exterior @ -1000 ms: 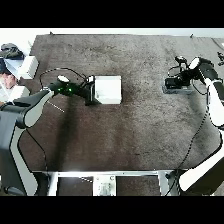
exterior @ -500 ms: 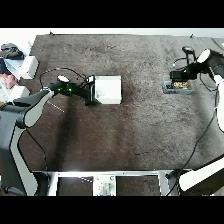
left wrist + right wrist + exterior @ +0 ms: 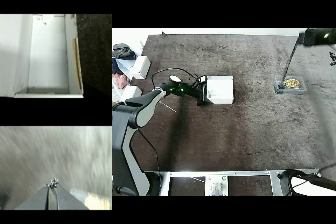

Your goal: Fold the box and place the chain.

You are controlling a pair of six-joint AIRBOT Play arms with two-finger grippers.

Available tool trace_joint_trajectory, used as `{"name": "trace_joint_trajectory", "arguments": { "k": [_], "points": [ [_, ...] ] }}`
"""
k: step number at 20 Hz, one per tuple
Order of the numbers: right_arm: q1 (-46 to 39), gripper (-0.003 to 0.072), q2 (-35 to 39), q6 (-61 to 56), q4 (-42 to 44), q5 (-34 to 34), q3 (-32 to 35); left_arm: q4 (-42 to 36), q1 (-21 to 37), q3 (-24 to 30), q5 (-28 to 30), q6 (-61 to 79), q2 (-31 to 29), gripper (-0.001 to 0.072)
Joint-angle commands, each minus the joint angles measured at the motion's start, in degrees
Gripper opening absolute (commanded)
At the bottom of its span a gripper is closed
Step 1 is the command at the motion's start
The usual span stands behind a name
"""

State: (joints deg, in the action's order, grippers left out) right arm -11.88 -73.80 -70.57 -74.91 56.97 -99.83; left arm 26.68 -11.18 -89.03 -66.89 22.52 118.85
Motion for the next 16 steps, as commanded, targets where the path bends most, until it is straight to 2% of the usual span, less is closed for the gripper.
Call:
{"name": "trace_joint_trajectory", "arguments": {
  "k": [1, 4, 9, 16],
  "points": [
    [6.75, -0.0016, 8.26, 0.33, 0.42, -9.01, -0.07, 0.02, -0.02, 0.00, 0.00, 0.00, 0.04, 0.0123],
    [13.68, -0.0016, 9.57, 0.33, 0.39, -13.42, -0.07, 0.02, -0.02, 0.00, 0.00, 0.02, 0.04, 0.0124],
    [23.52, -0.0016, 6.86, 0.33, 0.42, -19.82, -0.07, 0.02, 0.00, 0.00, 0.00, 0.00, 0.04, 0.0124],
    [30.10, -0.0016, -0.76, 0.31, 2.40, -17.09, 0.00, 0.02, -0.02, 0.00, 0.00, 0.00, 0.04, 0.0124]
  ]
}}
